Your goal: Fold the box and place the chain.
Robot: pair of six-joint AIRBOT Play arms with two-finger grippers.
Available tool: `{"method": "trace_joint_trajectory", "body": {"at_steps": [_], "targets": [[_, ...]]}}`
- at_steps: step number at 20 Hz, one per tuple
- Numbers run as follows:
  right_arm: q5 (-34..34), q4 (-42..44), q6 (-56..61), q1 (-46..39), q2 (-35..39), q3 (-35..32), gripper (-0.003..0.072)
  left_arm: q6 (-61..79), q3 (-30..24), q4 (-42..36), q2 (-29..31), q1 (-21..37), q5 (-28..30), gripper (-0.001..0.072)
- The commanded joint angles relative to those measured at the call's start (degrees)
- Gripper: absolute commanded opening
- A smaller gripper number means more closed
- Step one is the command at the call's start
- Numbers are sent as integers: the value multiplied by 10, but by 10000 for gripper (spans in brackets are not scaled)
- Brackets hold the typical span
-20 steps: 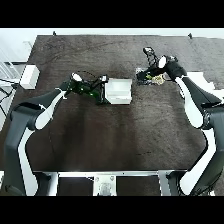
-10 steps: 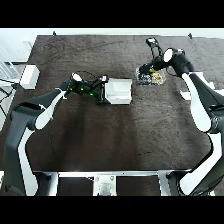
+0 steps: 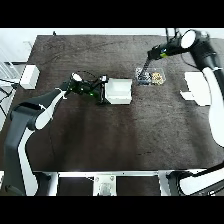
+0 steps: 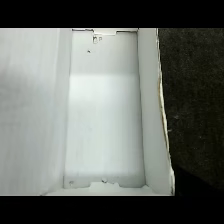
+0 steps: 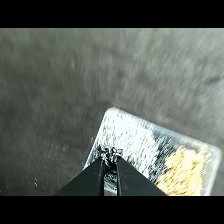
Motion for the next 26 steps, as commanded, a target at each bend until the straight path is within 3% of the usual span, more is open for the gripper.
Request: {"method": "trace_joint_trajectory", "body": {"at_steps": [1, 11, 26], "targets": [[-21, -2, -1, 0, 61, 0, 10, 0, 0, 0, 0, 0, 0, 472], [-61, -2, -42, 19, 193, 0, 9, 0, 0, 0, 0, 0, 0, 472], [45, 0, -46, 77, 208, -1, 9, 0, 0, 0, 0, 0, 0, 472]]}}
